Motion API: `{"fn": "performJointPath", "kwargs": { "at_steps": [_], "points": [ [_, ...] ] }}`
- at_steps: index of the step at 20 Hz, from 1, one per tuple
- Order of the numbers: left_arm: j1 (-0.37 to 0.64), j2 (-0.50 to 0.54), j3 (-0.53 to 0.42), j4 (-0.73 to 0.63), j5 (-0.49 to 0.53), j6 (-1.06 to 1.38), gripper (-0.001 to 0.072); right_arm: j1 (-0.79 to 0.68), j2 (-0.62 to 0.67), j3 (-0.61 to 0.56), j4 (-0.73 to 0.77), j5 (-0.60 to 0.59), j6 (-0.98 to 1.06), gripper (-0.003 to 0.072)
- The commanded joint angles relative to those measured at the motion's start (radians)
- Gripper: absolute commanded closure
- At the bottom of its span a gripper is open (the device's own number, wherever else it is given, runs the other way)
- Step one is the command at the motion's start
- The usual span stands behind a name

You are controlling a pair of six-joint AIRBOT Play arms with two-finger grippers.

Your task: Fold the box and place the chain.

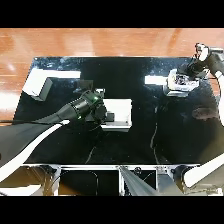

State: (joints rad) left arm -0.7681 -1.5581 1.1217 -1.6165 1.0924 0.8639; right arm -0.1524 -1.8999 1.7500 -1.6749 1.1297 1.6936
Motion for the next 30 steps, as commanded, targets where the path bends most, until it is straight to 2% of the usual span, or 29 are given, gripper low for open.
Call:
{"fn": "performJointPath", "kwargs": {
  "at_steps": [1, 5, 6, 7, 15, 16, 17, 22, 30],
  "points": [
    [0.002, 0.000, 0.001, 0.003, -0.005, -0.001, 0.0689, -0.003, -0.052, 0.039, 0.000, 0.015, -0.004, 0.0148],
    [0.002, 0.000, 0.001, 0.004, -0.006, -0.001, 0.0689, -0.003, -0.060, 0.039, 0.007, 0.020, -0.005, 0.0150],
    [0.002, 0.000, 0.001, 0.004, -0.010, -0.001, 0.0689, -0.003, -0.063, 0.039, 0.010, 0.020, -0.010, 0.0285],
    [0.002, 0.000, 0.001, 0.003, -0.012, -0.001, 0.0690, -0.003, -0.066, 0.039, 0.021, 0.019, -0.022, 0.0323],
    [0.002, 0.000, 0.001, 0.004, -0.022, -0.001, 0.0689, -0.003, -0.097, 0.039, 0.045, 0.003, -0.027, 0.0325],
    [0.002, 0.000, 0.001, 0.004, -0.023, -0.001, 0.0689, -0.003, -0.097, 0.039, 0.045, 0.003, -0.039, 0.0521],
    [0.002, 0.000, 0.001, 0.003, -0.023, -0.001, 0.0689, -0.003, -0.096, 0.042, 0.048, 0.010, -0.054, 0.0660],
    [0.002, 0.000, 0.001, 0.004, -0.023, 0.000, 0.0689, -0.003, -0.032, 0.044, 0.049, 0.042, -0.082, 0.0664],
    [0.002, 0.000, 0.001, 0.004, -0.021, 0.000, 0.0689, -0.003, 0.183, 0.044, 0.048, 0.073, -0.124, 0.0664]
  ]
}}
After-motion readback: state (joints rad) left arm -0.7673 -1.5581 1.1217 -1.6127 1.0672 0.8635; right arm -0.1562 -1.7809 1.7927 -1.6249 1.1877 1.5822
